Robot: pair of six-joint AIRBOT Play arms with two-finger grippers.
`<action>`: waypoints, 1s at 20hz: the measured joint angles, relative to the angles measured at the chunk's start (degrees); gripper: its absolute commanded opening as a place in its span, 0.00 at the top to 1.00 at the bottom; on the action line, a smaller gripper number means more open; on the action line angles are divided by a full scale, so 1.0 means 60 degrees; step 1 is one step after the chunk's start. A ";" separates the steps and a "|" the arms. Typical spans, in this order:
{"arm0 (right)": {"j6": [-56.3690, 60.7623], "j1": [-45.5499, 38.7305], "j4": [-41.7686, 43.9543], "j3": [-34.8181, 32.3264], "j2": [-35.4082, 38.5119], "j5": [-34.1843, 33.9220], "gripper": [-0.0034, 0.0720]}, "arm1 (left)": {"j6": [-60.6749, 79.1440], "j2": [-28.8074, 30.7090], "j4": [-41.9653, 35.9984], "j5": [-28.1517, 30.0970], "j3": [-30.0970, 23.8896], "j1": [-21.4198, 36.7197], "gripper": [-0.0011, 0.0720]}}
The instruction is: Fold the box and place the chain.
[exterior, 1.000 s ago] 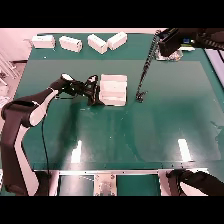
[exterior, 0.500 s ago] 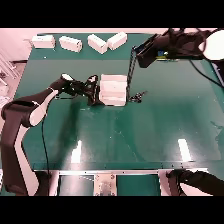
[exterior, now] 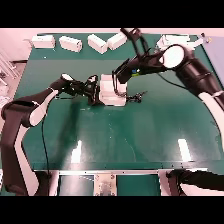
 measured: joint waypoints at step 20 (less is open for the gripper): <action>-0.2535 -0.2426 -0.1009 -0.0820 -0.0772 0.1308 0.30 | 0.0000 0.0000 0.0000 0.0000 0.0000 0.0000 0.51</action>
